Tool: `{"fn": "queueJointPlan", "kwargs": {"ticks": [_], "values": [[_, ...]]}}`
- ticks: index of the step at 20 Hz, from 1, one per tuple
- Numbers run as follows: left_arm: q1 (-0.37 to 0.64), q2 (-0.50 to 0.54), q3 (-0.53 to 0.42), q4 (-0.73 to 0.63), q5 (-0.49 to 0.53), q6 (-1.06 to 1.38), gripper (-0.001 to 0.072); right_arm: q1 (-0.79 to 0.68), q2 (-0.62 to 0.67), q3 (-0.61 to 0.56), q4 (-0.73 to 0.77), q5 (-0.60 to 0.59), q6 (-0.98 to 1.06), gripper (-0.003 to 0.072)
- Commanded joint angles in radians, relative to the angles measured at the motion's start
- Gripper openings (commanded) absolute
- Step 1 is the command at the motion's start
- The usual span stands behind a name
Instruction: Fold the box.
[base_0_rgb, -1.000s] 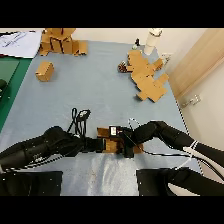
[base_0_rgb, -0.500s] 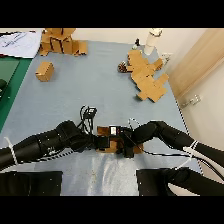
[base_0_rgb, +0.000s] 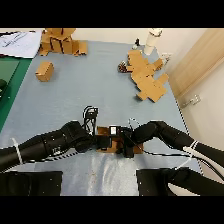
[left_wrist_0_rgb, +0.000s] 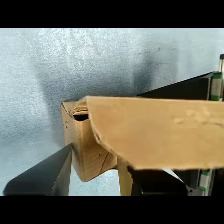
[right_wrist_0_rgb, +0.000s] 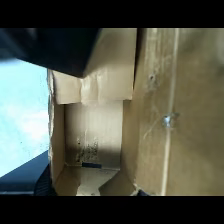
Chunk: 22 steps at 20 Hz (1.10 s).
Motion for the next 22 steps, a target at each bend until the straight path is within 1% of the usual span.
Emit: {"fn": "queueJointPlan", "kwargs": {"ticks": [1, 5, 7, 11, 15, 22], "values": [[-0.026, -0.047, 0.051, 0.071, 0.112, -0.079, 0.0418, 0.000, 0.000, 0.000, 0.000, 0.000, 0.000, 0.0339], [-0.032, -0.124, 0.130, 0.078, 0.175, -0.078, 0.0419, 0.000, 0.000, 0.000, 0.000, 0.000, 0.000, 0.0340], [-0.032, -0.161, 0.156, 0.099, 0.224, -0.078, 0.0418, 0.000, 0.000, 0.000, 0.000, 0.000, 0.000, 0.0339], [-0.032, -0.201, 0.179, 0.111, 0.258, -0.058, 0.0418, 0.000, 0.000, 0.000, 0.000, 0.000, 0.000, 0.0339], [-0.030, -0.206, 0.184, 0.116, 0.314, -0.012, 0.0417, 0.000, 0.000, 0.000, 0.000, 0.000, 0.000, 0.0340], [-0.030, -0.207, 0.213, 0.123, 0.281, -0.014, 0.0417, 0.000, 0.000, 0.000, 0.000, 0.000, 0.000, 0.0339]]}}
